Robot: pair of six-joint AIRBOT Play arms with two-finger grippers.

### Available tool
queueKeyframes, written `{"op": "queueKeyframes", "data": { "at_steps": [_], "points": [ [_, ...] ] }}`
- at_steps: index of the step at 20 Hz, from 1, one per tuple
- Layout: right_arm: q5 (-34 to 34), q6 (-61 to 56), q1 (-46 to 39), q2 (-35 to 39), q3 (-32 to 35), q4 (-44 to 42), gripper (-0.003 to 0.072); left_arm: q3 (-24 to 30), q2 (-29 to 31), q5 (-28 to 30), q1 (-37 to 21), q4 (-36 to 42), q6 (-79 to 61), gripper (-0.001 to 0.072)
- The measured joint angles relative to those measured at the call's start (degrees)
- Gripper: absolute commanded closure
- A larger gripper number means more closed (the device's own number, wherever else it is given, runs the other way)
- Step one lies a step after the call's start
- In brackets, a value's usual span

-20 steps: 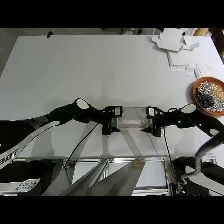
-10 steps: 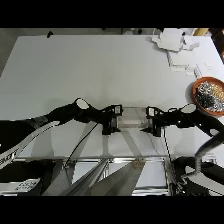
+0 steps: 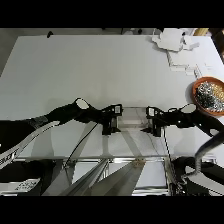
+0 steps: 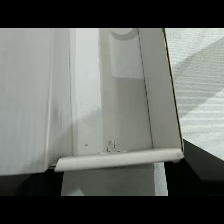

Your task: Fold the box and place the chain.

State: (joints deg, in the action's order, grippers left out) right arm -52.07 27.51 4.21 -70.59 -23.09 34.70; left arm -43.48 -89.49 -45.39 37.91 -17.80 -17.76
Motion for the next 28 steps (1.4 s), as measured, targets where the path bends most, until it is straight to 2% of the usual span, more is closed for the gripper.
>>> {"op": "queueKeyframes", "data": {
  "at_steps": [28],
  "points": [
    [-1.44, -0.07, -0.02, 0.0, 0.0, -0.39, 0.0165, 0.02, 0.0, -0.22, 0.0, 0.0, 0.04, 0.0499]
  ]
}}
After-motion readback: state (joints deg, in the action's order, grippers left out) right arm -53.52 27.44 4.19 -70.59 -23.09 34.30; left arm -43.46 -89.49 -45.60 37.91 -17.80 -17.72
